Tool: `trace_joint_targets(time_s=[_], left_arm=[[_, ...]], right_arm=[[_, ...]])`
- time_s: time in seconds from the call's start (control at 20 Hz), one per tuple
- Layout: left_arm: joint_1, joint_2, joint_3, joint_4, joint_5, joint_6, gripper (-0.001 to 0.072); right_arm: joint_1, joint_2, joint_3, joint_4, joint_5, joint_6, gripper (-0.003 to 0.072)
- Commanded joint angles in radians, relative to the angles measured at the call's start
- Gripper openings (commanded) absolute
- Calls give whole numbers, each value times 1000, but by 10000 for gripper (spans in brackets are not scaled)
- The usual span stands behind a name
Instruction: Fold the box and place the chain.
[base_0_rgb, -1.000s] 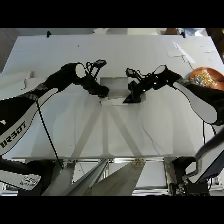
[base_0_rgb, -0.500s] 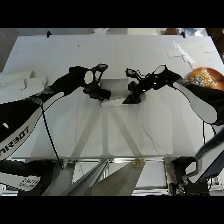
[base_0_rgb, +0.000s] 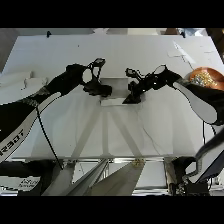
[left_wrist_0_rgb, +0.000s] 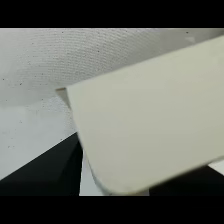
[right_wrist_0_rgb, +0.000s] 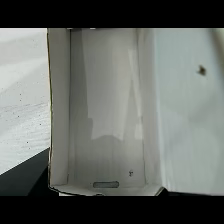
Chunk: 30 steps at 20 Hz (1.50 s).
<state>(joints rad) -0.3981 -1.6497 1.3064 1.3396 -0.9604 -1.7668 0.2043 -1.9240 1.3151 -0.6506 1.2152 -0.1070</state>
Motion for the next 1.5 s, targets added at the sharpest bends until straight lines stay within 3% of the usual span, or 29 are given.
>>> trace_joint_targets(time_s=[0.0,0.2,0.25,0.3,0.35,0.5,0.55,0.6,0.85,1.45], left_arm=[[8,4,0,-41,5,-10,396],[-8,39,0,-18,47,-12,388],[-18,51,0,5,65,-15,337],[-29,63,0,31,76,-15,219],[-37,70,0,50,74,-17,198],[-57,74,0,97,43,-41,231],[-63,75,0,114,38,-41,306],[-68,75,0,121,30,-41,330],[-84,64,0,166,-28,-64,344],[-96,-31,0,247,-21,-244,344]], right_arm=[[0,0,0,-1,0,-2,176],[0,0,0,-1,0,-2,176],[0,0,0,-1,0,-2,176],[0,0,0,-1,0,-2,176],[0,0,0,-1,0,-2,176],[0,0,0,-1,0,-2,176],[0,0,0,-1,0,-2,176],[0,0,0,-1,0,-2,176],[0,0,0,-1,0,-2,176],[0,0,0,-1,0,-2,176]])
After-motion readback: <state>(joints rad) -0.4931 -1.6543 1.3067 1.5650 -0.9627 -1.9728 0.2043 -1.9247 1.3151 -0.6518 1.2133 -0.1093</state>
